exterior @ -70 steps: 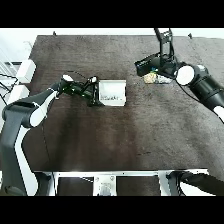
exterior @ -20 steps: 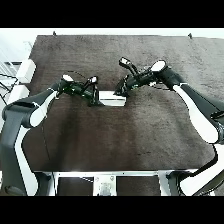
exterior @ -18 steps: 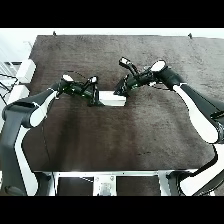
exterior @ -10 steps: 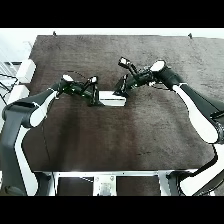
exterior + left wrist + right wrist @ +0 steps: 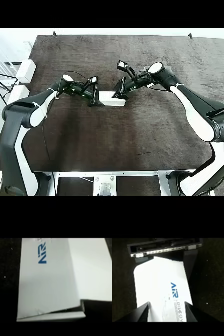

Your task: Fold the box and place the chain.

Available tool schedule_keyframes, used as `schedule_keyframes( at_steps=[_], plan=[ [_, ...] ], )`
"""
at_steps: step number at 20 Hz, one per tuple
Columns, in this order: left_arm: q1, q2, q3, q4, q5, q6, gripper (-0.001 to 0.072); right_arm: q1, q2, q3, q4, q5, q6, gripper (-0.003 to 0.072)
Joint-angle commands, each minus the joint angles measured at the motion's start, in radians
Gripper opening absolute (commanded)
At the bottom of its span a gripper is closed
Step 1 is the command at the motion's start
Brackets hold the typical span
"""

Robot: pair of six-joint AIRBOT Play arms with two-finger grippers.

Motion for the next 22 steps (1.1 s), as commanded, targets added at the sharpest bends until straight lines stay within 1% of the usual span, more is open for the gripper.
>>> schedule_keyframes(
  at_steps=[1, 4, 10, 13, 18, 20, 22],
  plan=[
    [0.000, 0.000, 0.001, 0.000, 0.000, 0.000, 0.0457, 0.007, -0.007, 0.001, -0.003, -0.043, -0.041, 0.0532],
    [0.000, 0.000, 0.001, 0.000, 0.000, 0.000, 0.0457, 0.007, -0.006, 0.002, -0.003, -0.063, -0.040, 0.0531],
    [0.000, 0.000, 0.001, 0.000, 0.000, 0.000, 0.0458, 0.005, -0.004, 0.048, -0.002, -0.061, -0.029, 0.0530],
    [0.000, 0.000, 0.001, 0.000, 0.000, 0.000, 0.0457, 0.005, 0.001, 0.048, -0.004, -0.061, -0.030, 0.0526],
    [0.000, 0.000, 0.001, 0.000, 0.000, 0.000, 0.0457, 0.008, -0.001, 0.047, -0.067, -0.063, -0.030, 0.0526],
    [0.000, 0.000, 0.001, 0.000, 0.000, 0.000, 0.0457, 0.008, 0.000, 0.048, -0.066, -0.055, -0.031, 0.0527],
    [0.000, 0.000, 0.001, 0.000, 0.000, 0.000, 0.0457, 0.008, 0.000, 0.048, -0.064, -0.006, -0.033, 0.0526]
  ],
)
